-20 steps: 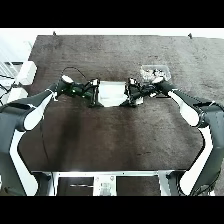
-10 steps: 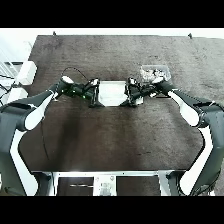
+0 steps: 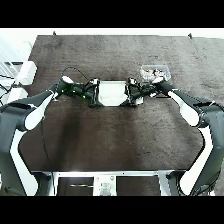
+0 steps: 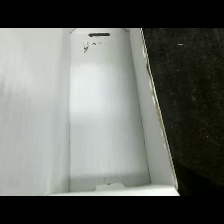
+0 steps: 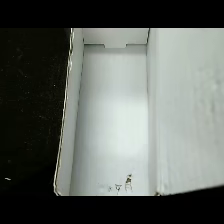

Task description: Fold the box and place the chain.

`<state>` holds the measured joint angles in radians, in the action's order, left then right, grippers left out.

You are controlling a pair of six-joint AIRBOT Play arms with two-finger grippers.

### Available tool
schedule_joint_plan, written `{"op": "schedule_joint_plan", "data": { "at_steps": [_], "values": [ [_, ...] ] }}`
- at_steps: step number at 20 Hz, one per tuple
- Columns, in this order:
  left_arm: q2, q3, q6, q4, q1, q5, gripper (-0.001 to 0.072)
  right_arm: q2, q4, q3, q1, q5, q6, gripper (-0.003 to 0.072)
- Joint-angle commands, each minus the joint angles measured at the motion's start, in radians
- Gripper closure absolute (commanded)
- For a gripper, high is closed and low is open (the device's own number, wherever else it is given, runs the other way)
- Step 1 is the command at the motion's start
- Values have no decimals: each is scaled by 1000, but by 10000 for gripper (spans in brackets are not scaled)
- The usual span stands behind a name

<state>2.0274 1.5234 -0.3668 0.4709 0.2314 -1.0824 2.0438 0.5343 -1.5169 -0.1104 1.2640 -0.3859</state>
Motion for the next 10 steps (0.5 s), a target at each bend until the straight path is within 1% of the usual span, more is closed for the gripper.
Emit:
{"op": "schedule_joint_plan", "data": {
  "at_steps": [1, 10],
  "values": [
    [1, 1, 1, -1, 0, 0, 1, 0, 0, 0, 0, 1, 0, 324],
    [1, 0, 53, 5, -3, 13, 9, 0, 0, 0, 0, 1, 0, 324]
  ]
}}
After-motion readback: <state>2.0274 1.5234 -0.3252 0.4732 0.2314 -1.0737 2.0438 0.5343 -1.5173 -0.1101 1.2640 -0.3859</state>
